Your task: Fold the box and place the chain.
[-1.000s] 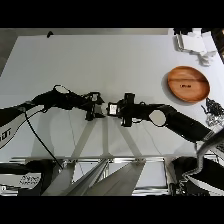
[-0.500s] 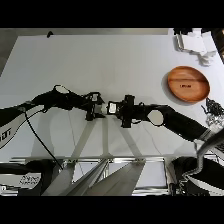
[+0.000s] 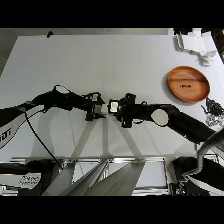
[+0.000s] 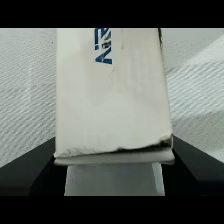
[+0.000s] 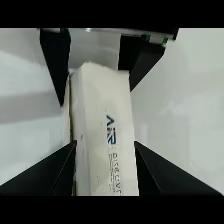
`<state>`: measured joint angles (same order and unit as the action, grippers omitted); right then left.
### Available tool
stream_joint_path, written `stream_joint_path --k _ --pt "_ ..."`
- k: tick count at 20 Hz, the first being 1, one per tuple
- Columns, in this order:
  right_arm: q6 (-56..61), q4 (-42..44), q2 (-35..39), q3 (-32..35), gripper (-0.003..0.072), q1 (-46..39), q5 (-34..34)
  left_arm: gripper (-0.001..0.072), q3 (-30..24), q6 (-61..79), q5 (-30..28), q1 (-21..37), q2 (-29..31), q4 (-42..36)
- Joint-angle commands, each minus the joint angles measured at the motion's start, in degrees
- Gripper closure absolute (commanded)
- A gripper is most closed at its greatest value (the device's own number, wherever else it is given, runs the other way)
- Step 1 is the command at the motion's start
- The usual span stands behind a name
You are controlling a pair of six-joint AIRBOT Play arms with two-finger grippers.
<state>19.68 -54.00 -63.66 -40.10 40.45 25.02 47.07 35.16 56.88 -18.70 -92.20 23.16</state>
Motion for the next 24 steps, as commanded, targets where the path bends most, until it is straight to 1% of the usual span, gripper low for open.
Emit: stream_joint_path --k 1,2,3,4,5,7,9,11,13,15,18,20,22,24 --pt "1.07 11.87 1.27 -1.11 0.0470 -3.21 1.46 0.0497 0.02 -0.04 -0.07 0.04 0.04 0.00" --pt "3.78 17.73 1.25 -1.11 0.0611 -5.60 1.75 0.0497 0.02 -0.04 -0.09 0.04 0.04 -0.02" --pt "7.76 22.67 1.07 -1.11 0.0677 -8.13 2.82 0.0497 0.02 -0.04 -0.09 0.04 0.04 0.00" --pt "11.63 25.88 0.74 -1.11 0.0681 -10.29 4.44 0.0497 0.02 -0.04 -0.09 0.04 0.04 0.00" --pt "14.62 27.12 0.26 -1.11 0.0681 -12.13 6.91 0.0497 0.02 -0.04 -0.09 0.04 0.02 -0.02" --pt "16.41 27.08 -1.55 -1.07 0.0681 -13.33 12.26 0.0497 0.02 -0.04 -0.09 0.04 0.04 -0.02" --pt "16.37 27.21 -5.42 -1.07 0.0682 -12.66 16.35 0.0497 0.02 -0.04 -0.09 0.04 0.04 -0.02" --pt "16.39 27.34 -10.43 -1.07 0.0682 -11.41 17.81 0.0497 0.02 -0.04 -0.09 0.04 0.04 0.00" --pt "16.37 27.30 -14.23 -1.07 0.0681 -9.90 17.79 0.0497 0.02 -0.04 -0.07 0.04 0.04 -0.02" --pt "16.37 27.02 -15.98 -1.07 0.0679 -8.66 17.62 0.0497 0.02 -0.04 -0.09 0.04 0.04 0.00" --pt "16.39 27.30 -15.23 -1.09 0.0678 -9.09 17.49 0.0497 0.02 -0.04 -0.09 0.04 0.04 -0.02" --pt "16.39 27.32 -13.09 -1.09 0.0678 -10.43 17.16 0.0497 0.02 -0.04 -0.07 0.04 0.04 -0.02" --pt "16.39 27.26 -9.42 -1.11 0.0678 -12.87 16.39 0.0497 0.02 -0.04 -0.07 0.04 0.04 0.00" --pt "16.39 26.88 -4.17 -1.11 0.0678 -16.70 15.98 0.0497 0.02 -0.04 -0.07 0.04 0.04 0.00"
